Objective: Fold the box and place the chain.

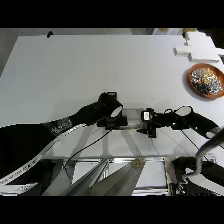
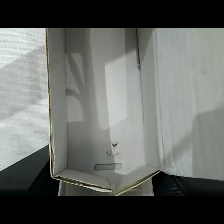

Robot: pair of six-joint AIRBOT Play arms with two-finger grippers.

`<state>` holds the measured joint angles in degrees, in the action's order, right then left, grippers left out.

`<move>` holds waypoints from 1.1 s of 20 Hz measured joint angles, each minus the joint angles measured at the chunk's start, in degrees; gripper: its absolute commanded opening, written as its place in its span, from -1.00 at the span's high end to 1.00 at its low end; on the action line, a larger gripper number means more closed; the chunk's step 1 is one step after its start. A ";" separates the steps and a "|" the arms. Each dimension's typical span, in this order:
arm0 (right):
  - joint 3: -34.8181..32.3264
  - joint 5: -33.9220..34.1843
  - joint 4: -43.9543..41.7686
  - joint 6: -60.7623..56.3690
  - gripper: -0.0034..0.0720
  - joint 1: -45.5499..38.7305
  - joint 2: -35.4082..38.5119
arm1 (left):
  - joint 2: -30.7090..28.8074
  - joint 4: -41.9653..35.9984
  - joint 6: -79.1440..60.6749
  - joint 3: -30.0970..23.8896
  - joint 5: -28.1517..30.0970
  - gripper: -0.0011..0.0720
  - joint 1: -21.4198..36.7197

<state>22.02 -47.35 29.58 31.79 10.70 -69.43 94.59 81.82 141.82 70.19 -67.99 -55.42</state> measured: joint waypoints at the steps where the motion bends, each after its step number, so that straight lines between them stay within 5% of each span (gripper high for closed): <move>1: 0.00 0.00 0.00 0.00 0.01 0.00 0.00 | -0.02 -0.02 0.00 0.00 0.00 0.58 0.00; 9: 0.00 0.00 0.00 0.00 0.01 0.00 0.00 | -1.16 0.02 -1.09 0.00 -1.31 0.64 0.70; 10: 0.00 0.00 0.00 0.00 0.01 0.00 0.00 | -1.22 0.04 -1.20 0.00 -1.51 0.96 0.74; 14: 0.00 -0.02 -0.04 -0.07 0.01 0.00 0.00 | -1.25 -0.02 -1.49 0.00 -1.60 0.97 0.83; 19: 0.00 -0.02 0.00 0.00 0.01 0.00 0.00 | -1.38 0.11 -2.86 0.00 -1.62 0.16 1.09; 22: 0.00 -0.02 0.00 0.00 0.01 0.00 0.00 | -2.27 -0.66 -7.48 0.00 -1.77 0.17 1.95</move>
<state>22.02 -47.37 29.58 31.79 10.70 -69.43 92.31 81.17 134.34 70.19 -69.76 -53.47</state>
